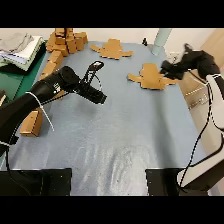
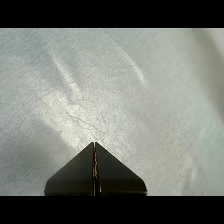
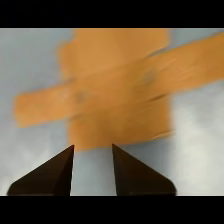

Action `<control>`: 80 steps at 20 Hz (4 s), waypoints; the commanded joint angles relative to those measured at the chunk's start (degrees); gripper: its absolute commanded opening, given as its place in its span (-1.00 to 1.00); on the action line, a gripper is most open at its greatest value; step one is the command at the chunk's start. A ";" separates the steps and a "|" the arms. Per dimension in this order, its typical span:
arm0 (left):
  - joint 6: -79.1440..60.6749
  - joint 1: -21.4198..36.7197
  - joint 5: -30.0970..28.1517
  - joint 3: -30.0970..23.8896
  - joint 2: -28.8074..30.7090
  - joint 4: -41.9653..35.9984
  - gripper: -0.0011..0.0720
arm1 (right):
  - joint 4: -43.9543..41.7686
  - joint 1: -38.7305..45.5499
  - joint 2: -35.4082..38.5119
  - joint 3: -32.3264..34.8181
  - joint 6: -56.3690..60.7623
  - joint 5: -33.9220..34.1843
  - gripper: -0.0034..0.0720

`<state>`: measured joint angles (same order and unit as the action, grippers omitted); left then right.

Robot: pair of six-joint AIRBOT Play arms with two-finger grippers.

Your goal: Fold the box.

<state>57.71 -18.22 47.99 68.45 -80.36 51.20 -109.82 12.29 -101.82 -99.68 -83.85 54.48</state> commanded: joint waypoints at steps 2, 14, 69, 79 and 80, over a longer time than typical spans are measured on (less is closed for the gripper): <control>-0.02 -0.02 0.02 0.04 0.00 0.02 -0.94 | -6.05 10.86 -13.66 -12.74 -6.43 1.09 0.10; -0.02 -0.02 0.00 0.04 0.00 0.02 -0.94 | -6.56 12.48 -20.94 -17.44 -11.15 -2.34 0.10; -0.02 -0.02 0.00 0.04 0.00 -0.02 -0.94 | -13.11 -5.38 35.17 62.84 -20.06 10.95 -0.31; -0.07 -0.02 1.97 0.07 0.02 -3.63 -0.03 | -24.63 -8.74 23.98 58.77 -33.44 17.55 -0.55; 0.04 -0.02 1.95 0.07 0.02 -4.42 0.94 | -24.92 -8.85 23.98 58.77 -33.94 17.55 -0.55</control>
<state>58.02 -18.22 49.47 68.45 -80.36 48.82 -133.12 4.23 -77.01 -40.53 -115.09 71.20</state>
